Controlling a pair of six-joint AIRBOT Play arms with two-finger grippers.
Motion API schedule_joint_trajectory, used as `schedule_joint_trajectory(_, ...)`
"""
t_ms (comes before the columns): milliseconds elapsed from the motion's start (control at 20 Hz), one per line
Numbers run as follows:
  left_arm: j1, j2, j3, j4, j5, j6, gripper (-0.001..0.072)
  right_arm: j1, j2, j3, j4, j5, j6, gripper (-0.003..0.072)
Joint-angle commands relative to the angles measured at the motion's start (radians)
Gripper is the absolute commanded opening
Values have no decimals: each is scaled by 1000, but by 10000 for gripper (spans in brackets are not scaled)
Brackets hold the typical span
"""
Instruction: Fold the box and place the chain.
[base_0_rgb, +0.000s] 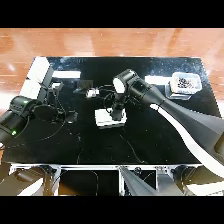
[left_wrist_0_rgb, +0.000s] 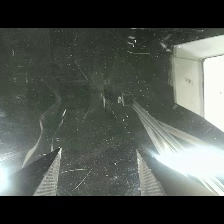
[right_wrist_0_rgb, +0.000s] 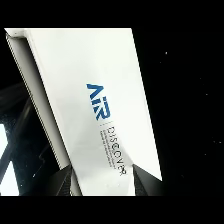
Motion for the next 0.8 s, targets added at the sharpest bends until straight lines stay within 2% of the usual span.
schedule_joint_trajectory(0, 1, 1, 0, 0, 1, 0, 569, 1, 1, 1, 2, 12, 6, 445)
schedule_joint_trajectory(200, 1, 1, 0, 0, 0, 0, 569, 1, -1, -8, 69, 56, 22, 448)
schedule_joint_trajectory(400, 1, 0, 0, -3, -4, 0, 569, 1, -3, -47, 72, 51, 46, 448)
schedule_joint_trajectory(750, -1, 0, 0, -9, -7, 0, 569, 1, -1, -49, 71, 51, 64, 448)
